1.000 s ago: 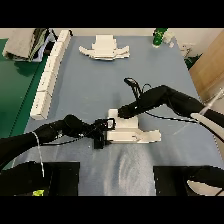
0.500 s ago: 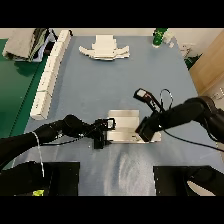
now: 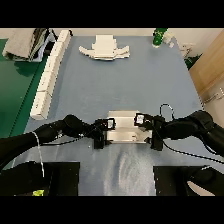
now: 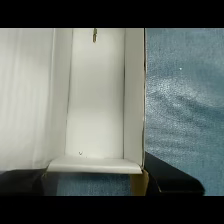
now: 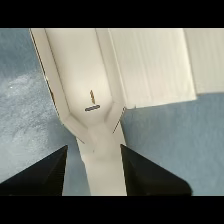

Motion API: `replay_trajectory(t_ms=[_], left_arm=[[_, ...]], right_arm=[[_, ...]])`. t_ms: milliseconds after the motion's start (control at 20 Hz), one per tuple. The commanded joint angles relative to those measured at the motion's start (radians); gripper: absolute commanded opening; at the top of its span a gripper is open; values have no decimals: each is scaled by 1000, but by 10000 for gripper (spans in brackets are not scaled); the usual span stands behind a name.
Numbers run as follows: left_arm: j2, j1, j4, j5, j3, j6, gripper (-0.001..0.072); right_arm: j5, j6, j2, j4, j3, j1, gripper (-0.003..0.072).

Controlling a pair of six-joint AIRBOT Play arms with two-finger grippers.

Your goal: Fold the box.

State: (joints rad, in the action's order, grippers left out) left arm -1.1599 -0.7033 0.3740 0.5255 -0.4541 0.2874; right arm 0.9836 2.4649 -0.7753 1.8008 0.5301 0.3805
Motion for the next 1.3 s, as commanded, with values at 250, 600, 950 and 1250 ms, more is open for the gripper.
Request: replay_trajectory(t_ms=[250, 600, 950, 1250], left_arm=[[0, 0, 0, 0, 0, 0, 393], [0, 0, 0, 0, 0, 0, 393], [0, 0, 0, 0, 0, 0, 393], [0, 0, 0, 0, 0, 0, 393]], right_arm=[[-197, 218, -100, 67, -20, 48, 404], [-212, 226, -114, 159, -20, 95, 200], [-217, 225, -147, 163, -21, 100, 708], [-179, 67, -121, 58, -10, 99, 346]])
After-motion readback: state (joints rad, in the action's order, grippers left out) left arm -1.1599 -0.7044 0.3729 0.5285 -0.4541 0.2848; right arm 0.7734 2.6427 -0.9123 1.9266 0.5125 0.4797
